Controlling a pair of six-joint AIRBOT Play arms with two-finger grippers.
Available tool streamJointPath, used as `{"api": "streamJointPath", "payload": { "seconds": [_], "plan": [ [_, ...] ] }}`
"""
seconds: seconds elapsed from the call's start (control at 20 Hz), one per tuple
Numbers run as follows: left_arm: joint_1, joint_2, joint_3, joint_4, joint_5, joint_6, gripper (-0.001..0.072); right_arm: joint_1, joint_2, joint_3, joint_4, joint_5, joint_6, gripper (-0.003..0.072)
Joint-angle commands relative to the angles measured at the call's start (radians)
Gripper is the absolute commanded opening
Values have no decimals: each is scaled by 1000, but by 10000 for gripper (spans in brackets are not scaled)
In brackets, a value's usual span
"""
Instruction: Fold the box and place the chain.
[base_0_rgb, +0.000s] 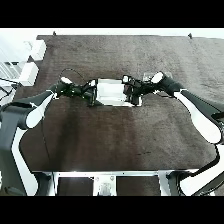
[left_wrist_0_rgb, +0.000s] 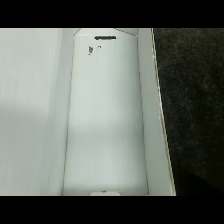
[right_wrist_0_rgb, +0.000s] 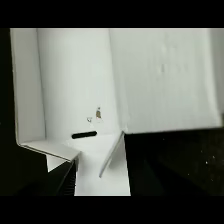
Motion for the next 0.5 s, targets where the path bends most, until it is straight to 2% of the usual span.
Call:
{"api": "streamJointPath", "payload": {
  "seconds": [0.0,0.1,0.15,0.2,0.35,0.4,0.45],
  "plan": [
    [1,0,0,0,7,0,309,-10,1,0,-18,-3,11,374],
    [1,0,0,0,7,0,309,-10,1,0,-17,3,11,336],
    [1,0,0,0,7,0,310,-8,1,0,-16,24,10,265],
    [1,0,0,0,7,0,309,-7,1,0,-14,50,10,257],
    [1,0,0,0,7,0,309,-7,1,0,-5,91,10,258],
    [1,0,0,0,7,0,310,-8,1,0,18,90,9,273],
    [1,0,0,0,7,0,309,-8,1,1,33,89,9,323]
  ]
}}
